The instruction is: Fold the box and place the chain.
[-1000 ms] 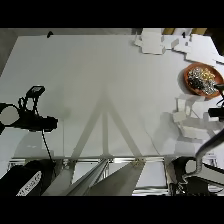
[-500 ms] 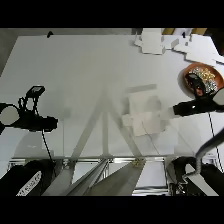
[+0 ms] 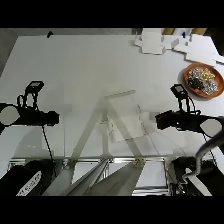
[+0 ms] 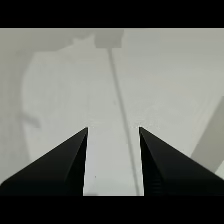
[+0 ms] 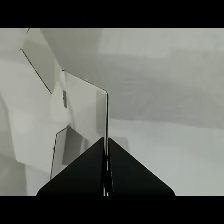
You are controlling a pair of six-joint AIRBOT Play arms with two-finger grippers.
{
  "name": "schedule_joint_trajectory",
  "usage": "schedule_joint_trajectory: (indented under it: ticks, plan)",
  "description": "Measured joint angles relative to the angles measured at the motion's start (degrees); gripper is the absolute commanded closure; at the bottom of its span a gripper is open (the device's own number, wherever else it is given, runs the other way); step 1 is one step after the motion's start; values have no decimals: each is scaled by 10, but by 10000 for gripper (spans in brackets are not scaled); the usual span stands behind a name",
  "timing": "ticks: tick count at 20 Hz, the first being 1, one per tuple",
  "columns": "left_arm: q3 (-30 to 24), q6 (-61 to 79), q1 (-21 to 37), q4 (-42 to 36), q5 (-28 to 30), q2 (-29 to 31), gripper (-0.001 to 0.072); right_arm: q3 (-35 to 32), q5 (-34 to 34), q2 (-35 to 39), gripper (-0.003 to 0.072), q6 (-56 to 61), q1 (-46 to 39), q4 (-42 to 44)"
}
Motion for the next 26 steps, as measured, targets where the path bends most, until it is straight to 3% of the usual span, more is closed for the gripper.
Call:
schedule_joint_trajectory:
  ticks: [2,3,6,10,11,14,19,21,22,25,26]
  plan:
    - [0,33,0,-44,40,-6,342,-4,-4,4,669,3,6,2]
    - [0,69,0,-82,59,-14,291,-5,-5,6,669,5,9,3]
    - [0,228,0,-257,87,-67,264,-7,-8,8,669,7,12,4]
    - [19,459,-15,-515,71,-203,165,-7,-9,9,669,9,13,5]
    - [33,500,-25,-554,58,-245,113,-7,-9,9,669,9,13,5]
    - [87,573,-58,-621,22,-352,80,-7,-9,9,669,9,13,5]
    - [156,639,-105,-658,22,-450,88,-7,2,9,669,9,13,5]
    - [165,667,-113,-662,30,-464,159,-7,5,9,669,9,13,5]
    - [168,681,-116,-666,30,-468,161,-7,7,9,669,9,13,5]
    - [173,723,-124,-664,15,-475,280,-7,9,9,669,9,13,5]
    - [174,734,-127,-657,7,-476,370,-7,10,9,669,9,13,5]
